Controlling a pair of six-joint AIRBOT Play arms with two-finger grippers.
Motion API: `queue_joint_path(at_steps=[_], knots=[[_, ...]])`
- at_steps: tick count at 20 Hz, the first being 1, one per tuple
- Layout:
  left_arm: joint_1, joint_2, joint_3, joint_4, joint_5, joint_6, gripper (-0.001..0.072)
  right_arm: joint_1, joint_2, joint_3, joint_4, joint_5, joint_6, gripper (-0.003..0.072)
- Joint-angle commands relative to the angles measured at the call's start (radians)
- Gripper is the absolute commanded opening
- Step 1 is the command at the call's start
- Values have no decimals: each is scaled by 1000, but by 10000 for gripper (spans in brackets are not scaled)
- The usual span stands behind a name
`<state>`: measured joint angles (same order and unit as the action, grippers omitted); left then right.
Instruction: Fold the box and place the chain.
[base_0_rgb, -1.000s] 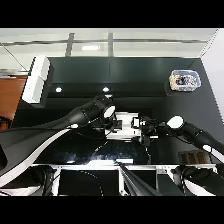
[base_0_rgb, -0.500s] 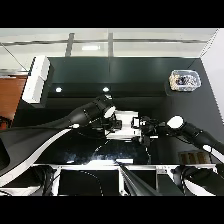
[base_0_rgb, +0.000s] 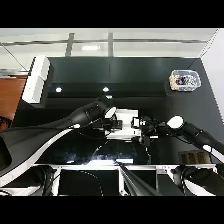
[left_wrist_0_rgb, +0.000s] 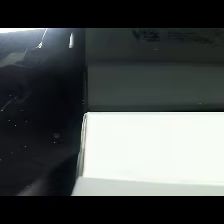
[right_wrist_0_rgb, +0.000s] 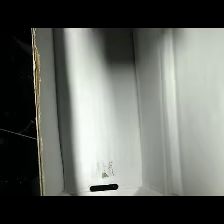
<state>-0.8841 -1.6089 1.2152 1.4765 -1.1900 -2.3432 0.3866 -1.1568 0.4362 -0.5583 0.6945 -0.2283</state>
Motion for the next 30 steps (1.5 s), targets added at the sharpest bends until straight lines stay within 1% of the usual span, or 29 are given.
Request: queue_joint_path(at_steps=[1,3,7,8,9,10,11,18,22,27,30], knots=[[-3,-1,0,-20,11,2,151,1,-1,0,0,0,0,199],[-7,-1,0,-20,11,2,27,1,-1,0,0,0,0,199],[-10,-1,0,-19,7,2,27,1,-1,0,0,0,0,199],[-10,-1,0,-20,7,2,32,1,-1,0,0,0,0,199],[-10,-1,0,-20,6,2,118,1,-1,0,0,0,0,199],[-10,-1,0,-19,3,2,228,1,-1,0,0,0,0,199],[-9,-1,0,-19,0,2,295,1,-1,0,0,0,0,199],[-5,-1,0,15,-38,1,295,1,-1,0,0,0,0,199],[-6,-5,0,16,-41,1,293,1,-1,0,0,0,0,199],[-6,-33,0,-31,-39,2,290,1,-1,0,0,0,0,199],[-5,-32,0,-26,-40,2,290,1,-1,0,0,0,0,199]])
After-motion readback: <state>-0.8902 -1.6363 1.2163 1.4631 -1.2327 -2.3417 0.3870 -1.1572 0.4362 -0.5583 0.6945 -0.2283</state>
